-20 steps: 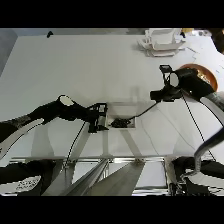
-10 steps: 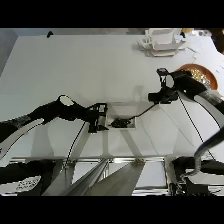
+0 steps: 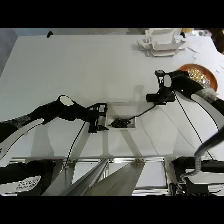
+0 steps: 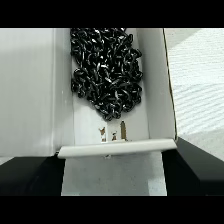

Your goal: Fold the box and place the chain.

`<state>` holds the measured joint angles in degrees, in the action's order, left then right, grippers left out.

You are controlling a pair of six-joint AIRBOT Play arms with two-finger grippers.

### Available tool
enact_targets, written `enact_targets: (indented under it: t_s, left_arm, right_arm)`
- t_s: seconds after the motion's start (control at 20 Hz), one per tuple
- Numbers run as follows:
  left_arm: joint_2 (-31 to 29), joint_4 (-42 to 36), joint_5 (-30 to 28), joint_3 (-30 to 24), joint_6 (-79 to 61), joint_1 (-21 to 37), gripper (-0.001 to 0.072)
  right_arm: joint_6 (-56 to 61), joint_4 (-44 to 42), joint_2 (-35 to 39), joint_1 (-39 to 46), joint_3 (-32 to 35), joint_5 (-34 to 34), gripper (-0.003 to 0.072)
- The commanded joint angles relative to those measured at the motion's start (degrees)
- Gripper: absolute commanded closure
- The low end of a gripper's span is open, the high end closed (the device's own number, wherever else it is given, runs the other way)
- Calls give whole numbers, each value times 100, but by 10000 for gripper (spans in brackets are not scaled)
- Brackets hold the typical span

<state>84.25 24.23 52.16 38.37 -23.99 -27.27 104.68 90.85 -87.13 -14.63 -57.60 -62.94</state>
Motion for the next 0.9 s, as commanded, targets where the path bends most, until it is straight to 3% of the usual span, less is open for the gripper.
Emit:
enact_targets:
  t_s: [0.0, 0.3, 0.55, 0.85]
  left_arm:
    - [-4, 2, -2, 4, 0, 4, 518]
    - [-4, 2, 11, 4, 0, 4, 518]
    - [-4, 2, 20, 4, 0, 4, 518]
    - [-4, 2, 33, 4, 0, 4, 518]
  right_arm:
    - [-269, -22, 227, -52, 4, -297, 668]
    - [-474, 39, 1631, -354, 4, -894, 668]
    - [-450, -118, 2680, -1110, 7, -1296, 667]
    - [-323, -754, 3034, -2273, 4, -1075, 667]
